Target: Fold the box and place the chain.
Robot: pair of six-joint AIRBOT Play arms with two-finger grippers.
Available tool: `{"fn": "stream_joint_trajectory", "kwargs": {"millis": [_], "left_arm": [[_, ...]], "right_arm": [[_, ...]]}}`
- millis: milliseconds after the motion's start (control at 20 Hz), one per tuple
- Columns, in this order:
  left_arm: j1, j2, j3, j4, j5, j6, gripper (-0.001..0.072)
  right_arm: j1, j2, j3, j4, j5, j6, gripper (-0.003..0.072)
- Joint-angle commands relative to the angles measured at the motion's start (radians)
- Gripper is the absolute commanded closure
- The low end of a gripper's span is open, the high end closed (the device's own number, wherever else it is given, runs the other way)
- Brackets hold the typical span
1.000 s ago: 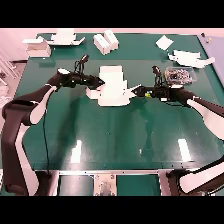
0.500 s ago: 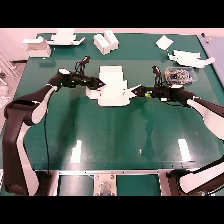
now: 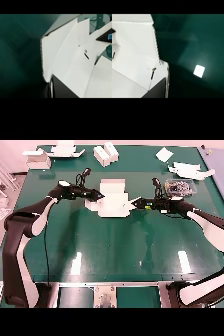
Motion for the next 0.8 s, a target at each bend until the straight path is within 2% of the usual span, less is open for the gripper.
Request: {"fn": "stream_joint_trajectory", "kwargs": {"millis": [0,350,750], "left_arm": [[-0.001,-0.001,0.000,-0.002,-0.003,0.108,0.0687],[0.000,-0.001,0.000,-0.048,-0.068,0.401,0.0689],[0.017,-0.014,0.000,-0.048,-0.154,0.621,0.0689]], "right_arm": [[0.000,0.000,0.001,-0.001,0.001,-0.019,0.0681],[-0.001,0.000,0.001,0.000,0.001,-0.066,0.0681],[-0.008,0.000,0.001,0.000,0.009,-0.106,0.0680]]}}
